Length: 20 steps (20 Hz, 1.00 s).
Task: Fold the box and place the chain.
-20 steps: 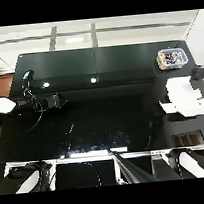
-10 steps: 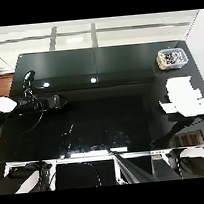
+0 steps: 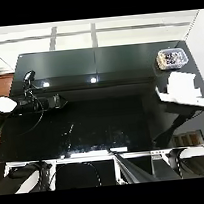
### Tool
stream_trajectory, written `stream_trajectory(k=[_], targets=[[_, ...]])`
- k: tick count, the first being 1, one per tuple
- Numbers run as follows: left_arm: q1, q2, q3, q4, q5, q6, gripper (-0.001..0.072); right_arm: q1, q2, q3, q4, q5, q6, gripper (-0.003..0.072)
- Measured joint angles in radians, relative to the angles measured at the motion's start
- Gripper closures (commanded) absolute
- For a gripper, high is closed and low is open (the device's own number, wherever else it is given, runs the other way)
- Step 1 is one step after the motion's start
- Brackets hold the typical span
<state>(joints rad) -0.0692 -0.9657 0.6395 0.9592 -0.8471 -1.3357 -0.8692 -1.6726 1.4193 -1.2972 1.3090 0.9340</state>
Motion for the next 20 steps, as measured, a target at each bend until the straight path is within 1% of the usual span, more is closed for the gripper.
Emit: stream_trajectory(k=[2,5,11,13,16,18,20], targets=[[0.0,0.0,0.0,0.0,-0.001,0.0,0.0002,0.009,0.04,0.001,0.018,0.024,0.009,0.067],[0.0,0.0,0.0,0.0,-0.002,0.0,0.0002,0.026,0.158,-0.031,0.108,0.029,0.03,0.067],[0.0,0.0,0.0,0.0,-0.003,0.0,0.0002,0.118,0.461,-0.198,0.269,-0.002,0.048,0.067],[0.0,0.0,0.0,0.0,-0.005,0.0,0.0002,0.184,0.541,-0.263,0.307,-0.006,0.051,0.067],[0.0,0.0,0.0,0.0,-0.005,0.0,0.0002,0.321,0.646,-0.375,0.353,-0.023,0.08,0.067],[0.0,0.0,0.0,0.0,-0.005,0.0,0.0003,0.424,0.71,-0.471,0.394,-0.069,0.102,0.067],[0.0,0.0,0.0,0.0,-0.004,0.0,0.0003,0.527,0.763,-0.578,0.438,-0.155,0.124,0.067]])
